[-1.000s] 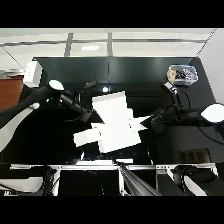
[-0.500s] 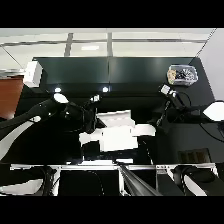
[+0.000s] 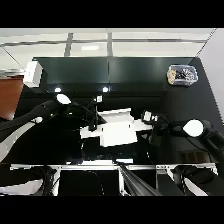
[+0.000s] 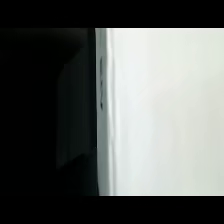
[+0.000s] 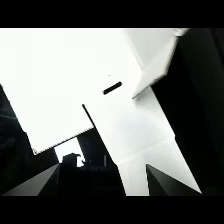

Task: Fold the box and place the chain.

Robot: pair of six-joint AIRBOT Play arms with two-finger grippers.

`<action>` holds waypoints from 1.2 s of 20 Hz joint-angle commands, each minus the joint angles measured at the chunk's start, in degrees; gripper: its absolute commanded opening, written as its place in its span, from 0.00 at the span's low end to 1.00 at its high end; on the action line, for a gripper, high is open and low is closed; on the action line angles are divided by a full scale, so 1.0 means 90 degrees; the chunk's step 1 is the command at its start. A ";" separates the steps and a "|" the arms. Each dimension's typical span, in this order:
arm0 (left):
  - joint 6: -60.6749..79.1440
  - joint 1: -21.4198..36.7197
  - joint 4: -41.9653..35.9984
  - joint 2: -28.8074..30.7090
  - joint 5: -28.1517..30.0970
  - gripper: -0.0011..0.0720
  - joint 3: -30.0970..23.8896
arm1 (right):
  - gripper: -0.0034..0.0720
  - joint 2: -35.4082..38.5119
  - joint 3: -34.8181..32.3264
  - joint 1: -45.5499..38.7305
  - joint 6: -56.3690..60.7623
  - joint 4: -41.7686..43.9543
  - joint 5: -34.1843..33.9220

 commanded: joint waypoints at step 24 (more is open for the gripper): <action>-0.0335 -0.0379 0.0726 -0.0034 0.0488 0.05 0.0097 | 0.84 -0.0911 0.0080 0.1804 -0.1110 0.0527 -0.1824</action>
